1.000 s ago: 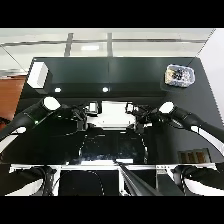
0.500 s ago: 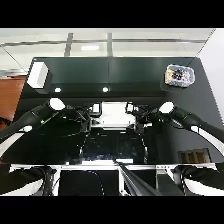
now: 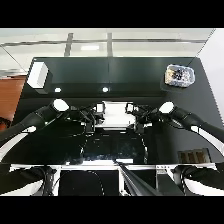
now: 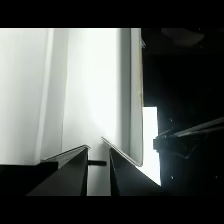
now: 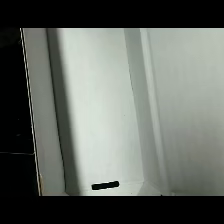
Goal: Fold the box and place the chain.
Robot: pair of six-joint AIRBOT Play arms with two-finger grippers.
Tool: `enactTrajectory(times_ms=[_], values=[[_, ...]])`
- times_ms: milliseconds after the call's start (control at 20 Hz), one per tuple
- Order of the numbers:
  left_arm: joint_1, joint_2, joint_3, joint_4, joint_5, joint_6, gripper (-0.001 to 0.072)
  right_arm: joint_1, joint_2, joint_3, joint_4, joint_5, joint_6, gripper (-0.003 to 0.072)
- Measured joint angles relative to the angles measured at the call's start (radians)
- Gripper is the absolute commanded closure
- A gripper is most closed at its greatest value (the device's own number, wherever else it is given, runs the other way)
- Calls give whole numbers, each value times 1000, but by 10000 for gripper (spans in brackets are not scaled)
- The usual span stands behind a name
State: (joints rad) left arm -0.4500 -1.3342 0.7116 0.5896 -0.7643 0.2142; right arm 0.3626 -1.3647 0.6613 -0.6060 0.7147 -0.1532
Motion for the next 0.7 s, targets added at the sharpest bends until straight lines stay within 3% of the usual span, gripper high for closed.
enactTrajectory(times_ms=[250, 400, 500, 550, 600, 650, 700], values=[[-8, -14, 0, -72, 20, -3, 551, 0, 0, 0, 0, 0, 0, 509], [-9, -17, 0, -90, 22, -3, 653, 0, 0, 0, 0, 0, 0, 509], [-9, -18, 0, -97, 22, -3, 651, 0, 0, 0, 0, 0, 0, 509], [-9, -18, 0, -97, 23, -3, 602, 0, 0, 0, 0, 0, 0, 509], [-9, -18, 0, -97, 23, -3, 466, 0, 0, 0, 0, 0, 0, 509], [-10, -18, 0, -101, 23, -5, 425, 0, 0, 0, 0, 0, 0, 510], [-10, -18, 0, -102, 23, -11, 653, 0, 0, 0, 0, 0, 0, 509]])
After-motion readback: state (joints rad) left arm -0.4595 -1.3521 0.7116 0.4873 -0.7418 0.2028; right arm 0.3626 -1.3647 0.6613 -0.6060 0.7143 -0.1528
